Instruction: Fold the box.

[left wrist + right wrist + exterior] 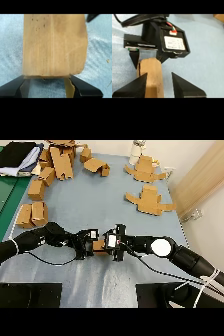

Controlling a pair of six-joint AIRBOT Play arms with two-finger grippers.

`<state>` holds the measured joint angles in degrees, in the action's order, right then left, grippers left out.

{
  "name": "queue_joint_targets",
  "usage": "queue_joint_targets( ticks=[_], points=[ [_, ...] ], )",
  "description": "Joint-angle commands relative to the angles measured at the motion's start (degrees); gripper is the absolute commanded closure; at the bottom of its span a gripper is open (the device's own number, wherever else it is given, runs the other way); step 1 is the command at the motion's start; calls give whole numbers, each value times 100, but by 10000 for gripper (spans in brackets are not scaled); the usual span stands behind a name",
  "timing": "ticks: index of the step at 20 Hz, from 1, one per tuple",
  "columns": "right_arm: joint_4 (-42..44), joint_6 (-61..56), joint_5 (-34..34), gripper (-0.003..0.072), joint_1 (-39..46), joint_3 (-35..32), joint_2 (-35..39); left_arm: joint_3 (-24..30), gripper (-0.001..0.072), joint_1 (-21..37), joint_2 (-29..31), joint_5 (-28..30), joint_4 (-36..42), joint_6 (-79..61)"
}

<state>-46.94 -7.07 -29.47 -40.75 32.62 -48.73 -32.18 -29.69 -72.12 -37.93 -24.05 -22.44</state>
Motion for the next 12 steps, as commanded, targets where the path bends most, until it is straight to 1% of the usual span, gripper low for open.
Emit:
queue_joint_targets(
  ticks=[1,5,12],
  points=[
    [-2,-105,-50,185,101,2,-26,0,118,2,-4,2,0,-2],
    [-15,-96,-201,185,101,2,-216,0,118,2,-4,4,0,-2],
    [-177,-85,-173,198,101,2,-466,0,118,2,-2,4,0,-2]
  ],
)
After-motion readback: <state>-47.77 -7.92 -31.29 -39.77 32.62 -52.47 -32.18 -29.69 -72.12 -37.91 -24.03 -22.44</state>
